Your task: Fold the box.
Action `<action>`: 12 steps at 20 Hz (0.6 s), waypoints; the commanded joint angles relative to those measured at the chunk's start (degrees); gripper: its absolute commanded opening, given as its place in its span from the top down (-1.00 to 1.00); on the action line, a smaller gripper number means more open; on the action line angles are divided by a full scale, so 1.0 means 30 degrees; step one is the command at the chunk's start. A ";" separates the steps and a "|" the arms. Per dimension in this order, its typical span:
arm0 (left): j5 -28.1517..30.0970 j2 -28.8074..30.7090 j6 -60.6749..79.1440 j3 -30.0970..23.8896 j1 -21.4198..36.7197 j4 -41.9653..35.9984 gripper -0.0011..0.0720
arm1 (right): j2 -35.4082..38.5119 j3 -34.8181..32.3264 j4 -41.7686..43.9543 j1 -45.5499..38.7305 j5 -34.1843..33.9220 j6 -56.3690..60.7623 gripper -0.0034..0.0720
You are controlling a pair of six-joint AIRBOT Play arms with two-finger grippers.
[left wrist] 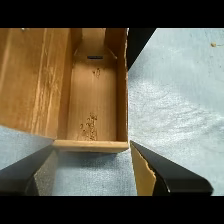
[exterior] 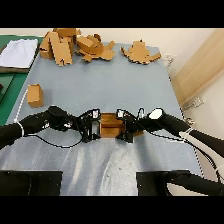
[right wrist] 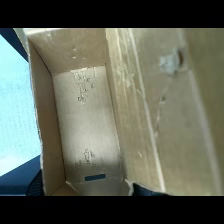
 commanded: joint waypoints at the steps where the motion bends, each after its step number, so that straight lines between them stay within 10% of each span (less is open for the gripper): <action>1: 0.0211 -0.0036 0.0080 0.0015 -0.0029 0.0007 -0.88 | -0.0015 0.0007 0.0007 -0.0007 0.0000 0.0015 -0.68; 12: -0.0321 -0.0036 0.0219 0.0015 -0.0029 0.0554 -0.83 | -0.0022 0.0007 0.0925 0.1093 -0.0022 0.0015 -0.68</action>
